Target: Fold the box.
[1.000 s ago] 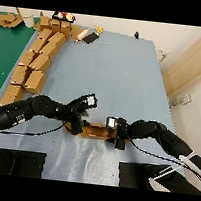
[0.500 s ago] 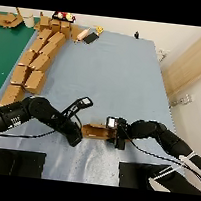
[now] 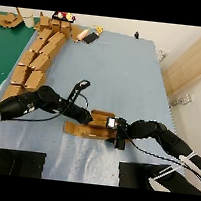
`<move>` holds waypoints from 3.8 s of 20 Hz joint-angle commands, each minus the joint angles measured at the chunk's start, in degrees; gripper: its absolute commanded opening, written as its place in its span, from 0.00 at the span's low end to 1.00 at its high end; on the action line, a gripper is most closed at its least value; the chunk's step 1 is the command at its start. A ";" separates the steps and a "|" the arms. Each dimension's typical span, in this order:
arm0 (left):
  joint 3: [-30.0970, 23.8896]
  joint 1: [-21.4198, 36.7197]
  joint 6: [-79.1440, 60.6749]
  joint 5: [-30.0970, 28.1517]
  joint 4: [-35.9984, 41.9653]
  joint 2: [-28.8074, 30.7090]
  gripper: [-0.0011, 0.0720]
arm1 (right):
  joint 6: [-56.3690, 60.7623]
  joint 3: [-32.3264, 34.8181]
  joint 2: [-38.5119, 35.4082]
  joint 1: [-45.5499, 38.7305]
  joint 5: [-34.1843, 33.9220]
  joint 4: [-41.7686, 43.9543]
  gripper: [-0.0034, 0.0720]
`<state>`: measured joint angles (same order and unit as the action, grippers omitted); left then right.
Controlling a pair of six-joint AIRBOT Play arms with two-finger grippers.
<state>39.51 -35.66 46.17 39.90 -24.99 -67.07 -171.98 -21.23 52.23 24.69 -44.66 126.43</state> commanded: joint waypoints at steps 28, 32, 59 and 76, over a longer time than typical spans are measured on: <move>1.53 14.32 -24.92 19.63 -10.32 7.52 0.03 | 0.02 -0.07 -0.04 -0.02 -0.44 -0.20 0.71; -5.11 1.40 -33.40 8.39 -20.44 13.27 0.03 | 0.00 -0.07 -0.04 -0.02 -0.44 -0.20 0.71; -6.34 -7.93 -22.62 2.45 -26.47 5.44 0.91 | 0.00 -0.07 -0.02 -0.02 -0.44 -0.17 0.71; -4.79 -11.17 -26.69 -4.39 -23.21 2.51 0.75 | 0.02 -0.07 -0.02 -0.02 -0.92 -0.15 0.71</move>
<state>34.68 -46.41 19.68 36.32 -48.27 -63.75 -171.98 -21.26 52.23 24.67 -45.28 126.23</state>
